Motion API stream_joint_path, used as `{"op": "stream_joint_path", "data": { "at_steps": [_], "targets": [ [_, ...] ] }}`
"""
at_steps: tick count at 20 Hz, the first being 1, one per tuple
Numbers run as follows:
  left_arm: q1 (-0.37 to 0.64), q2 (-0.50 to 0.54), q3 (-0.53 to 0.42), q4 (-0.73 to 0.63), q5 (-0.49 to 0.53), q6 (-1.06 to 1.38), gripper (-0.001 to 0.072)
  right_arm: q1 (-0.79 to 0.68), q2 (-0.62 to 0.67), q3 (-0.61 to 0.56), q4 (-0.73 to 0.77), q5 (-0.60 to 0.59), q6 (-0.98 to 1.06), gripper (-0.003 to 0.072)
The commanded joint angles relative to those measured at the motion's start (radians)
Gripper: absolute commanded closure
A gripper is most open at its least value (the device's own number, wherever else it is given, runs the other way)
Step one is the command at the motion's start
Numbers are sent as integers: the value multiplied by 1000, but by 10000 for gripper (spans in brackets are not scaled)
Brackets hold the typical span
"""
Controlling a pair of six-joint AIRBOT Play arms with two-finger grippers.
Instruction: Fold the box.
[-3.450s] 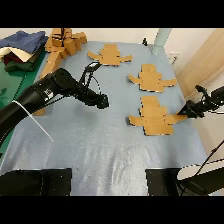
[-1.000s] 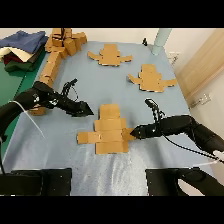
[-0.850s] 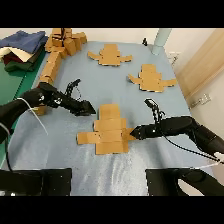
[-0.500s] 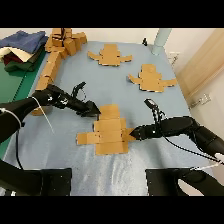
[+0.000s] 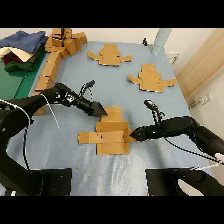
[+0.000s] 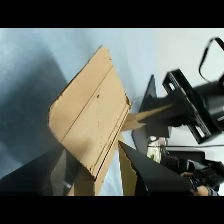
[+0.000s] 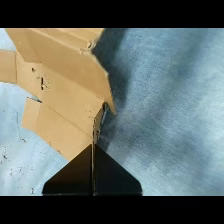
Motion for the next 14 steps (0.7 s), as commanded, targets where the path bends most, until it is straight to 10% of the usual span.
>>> {"op": "stream_joint_path", "data": {
  "at_steps": [1, 14],
  "targets": [
    [10, -3, 12, 0, -97, 65, 235, 1, 1, 0, 1, -3, 0, 684],
    [8, -5, 10, 1, -196, 76, 281, 1, 1, 0, -1, 5, 0, 684]
  ]
}}
